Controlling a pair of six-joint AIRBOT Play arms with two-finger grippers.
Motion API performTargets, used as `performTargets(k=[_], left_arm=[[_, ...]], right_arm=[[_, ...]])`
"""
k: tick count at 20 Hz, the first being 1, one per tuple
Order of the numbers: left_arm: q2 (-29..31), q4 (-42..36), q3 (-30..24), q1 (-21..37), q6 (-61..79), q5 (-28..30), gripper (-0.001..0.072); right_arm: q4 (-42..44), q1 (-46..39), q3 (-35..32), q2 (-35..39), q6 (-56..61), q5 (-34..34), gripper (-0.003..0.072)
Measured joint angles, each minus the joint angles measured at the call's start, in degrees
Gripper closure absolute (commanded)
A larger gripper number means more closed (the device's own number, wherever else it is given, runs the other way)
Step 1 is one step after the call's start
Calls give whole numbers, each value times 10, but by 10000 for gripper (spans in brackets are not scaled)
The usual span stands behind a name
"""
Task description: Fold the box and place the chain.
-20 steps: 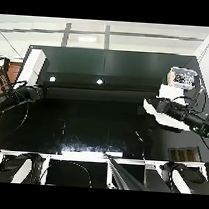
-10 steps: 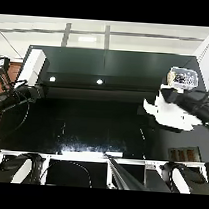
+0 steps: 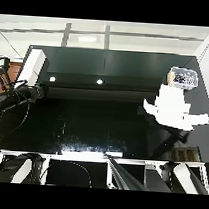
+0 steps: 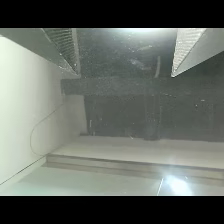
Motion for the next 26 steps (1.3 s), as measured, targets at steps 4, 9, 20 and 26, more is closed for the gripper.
performTargets(k=[4,9,20,26], left_arm=[[0,0,0,0,0,-2,1],[0,-1,0,0,0,-3,1],[0,0,0,0,0,-17,1],[0,0,0,0,0,-16,1]], right_arm=[[159,-106,34,-144,-141,101,-14],[217,-93,132,-331,-239,279,-13],[150,33,238,-476,-274,383,159],[157,42,243,-480,-270,414,630]])
